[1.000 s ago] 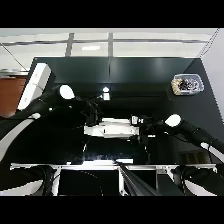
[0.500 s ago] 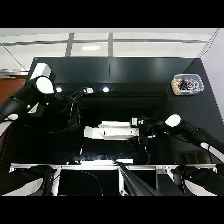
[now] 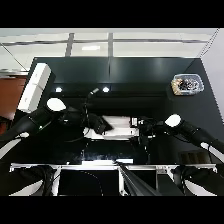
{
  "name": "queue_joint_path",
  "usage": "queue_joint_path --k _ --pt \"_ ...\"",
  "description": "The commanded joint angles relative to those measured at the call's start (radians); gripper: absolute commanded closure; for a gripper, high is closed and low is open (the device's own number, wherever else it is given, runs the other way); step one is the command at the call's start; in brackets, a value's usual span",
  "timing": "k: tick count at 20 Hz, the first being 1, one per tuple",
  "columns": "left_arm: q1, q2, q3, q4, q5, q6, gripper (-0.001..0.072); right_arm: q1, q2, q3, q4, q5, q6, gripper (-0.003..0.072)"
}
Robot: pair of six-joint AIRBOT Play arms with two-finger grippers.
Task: Fold the box and place the chain.
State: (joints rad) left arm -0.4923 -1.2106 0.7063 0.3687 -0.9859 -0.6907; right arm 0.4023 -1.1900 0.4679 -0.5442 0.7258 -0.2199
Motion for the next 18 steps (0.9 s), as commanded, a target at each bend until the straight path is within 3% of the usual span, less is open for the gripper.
queue_joint_path --k 1,3,6,9,13,18 --pt "0.0 0.002 -0.037 -0.192 0.249 0.119 0.0686 0.001 0.0 0.001 0.0 0.0 0.0 0.026" --pt "-0.016 -0.003 -0.037 -0.128 0.361 0.119 0.0686 0.001 0.0 0.001 0.0 -0.001 0.001 0.026" --pt "-0.055 -0.056 -0.036 -0.003 0.422 0.116 0.0686 0.005 0.0 0.001 -0.005 -0.003 0.001 0.026" --pt "-0.107 -0.127 -0.032 0.113 0.423 0.063 0.0686 0.005 0.0 0.001 -0.006 -0.004 0.002 0.026" --pt "-0.111 -0.137 -0.024 0.135 0.418 0.052 0.0686 0.005 0.0 0.001 -0.006 -0.004 0.002 0.026" --pt "-0.003 -0.027 0.026 0.243 0.302 -0.045 0.0686 0.005 0.0 0.001 -0.006 -0.004 0.002 0.026"
